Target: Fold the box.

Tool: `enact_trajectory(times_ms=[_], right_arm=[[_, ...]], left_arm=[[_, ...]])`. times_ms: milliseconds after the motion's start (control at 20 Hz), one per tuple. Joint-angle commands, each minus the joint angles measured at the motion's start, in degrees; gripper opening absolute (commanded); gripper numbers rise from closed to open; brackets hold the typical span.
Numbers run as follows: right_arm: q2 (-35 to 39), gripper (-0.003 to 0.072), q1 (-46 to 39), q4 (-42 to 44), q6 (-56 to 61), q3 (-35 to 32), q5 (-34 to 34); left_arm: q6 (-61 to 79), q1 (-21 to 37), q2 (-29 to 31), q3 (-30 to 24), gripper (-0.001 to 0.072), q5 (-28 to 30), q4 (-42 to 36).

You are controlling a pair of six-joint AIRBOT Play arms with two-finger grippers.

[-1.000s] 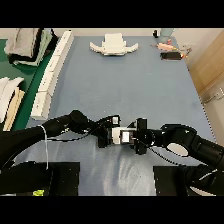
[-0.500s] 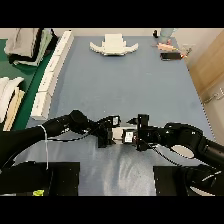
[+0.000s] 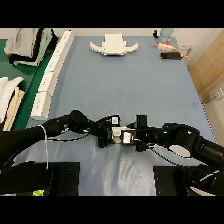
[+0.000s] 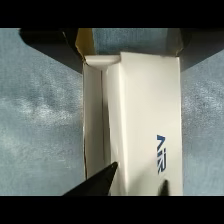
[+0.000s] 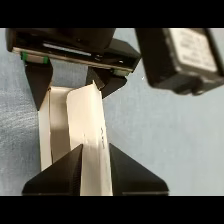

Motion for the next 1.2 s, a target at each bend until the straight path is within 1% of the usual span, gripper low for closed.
enact_trajectory(times_ms=[0, 300, 550, 950, 1150], right_arm=[[-1.0, 0.0229, 0.0, 1.6, 0.0, 0.0, 0.1], [-1.0, 0.0234, 0.0, 6.2, -1.6, 0.0, 3.2], [-1.0, 0.0247, 0.0, 9.8, -3.8, 0.0, 3.8], [-1.0, 0.0247, 0.0, 11.5, -3.9, 0.0, 4.3], [-1.1, 0.0247, 0.0, 14.6, -3.9, -0.1, 7.3]], left_arm=[[0.2, 0.0, 0.0, 0.0, 0.0465, -0.3, 0.1], [0.2, 0.0, 0.0, 0.0, 0.0465, -0.3, 0.1], [0.2, 0.0, 0.0, 0.0, 0.0465, -0.3, 0.1], [0.2, 0.0, 0.0, 0.0, 0.0465, -0.3, 0.1], [0.2, 0.0, 0.0, 0.0, 0.0465, -0.2, 0.1]])
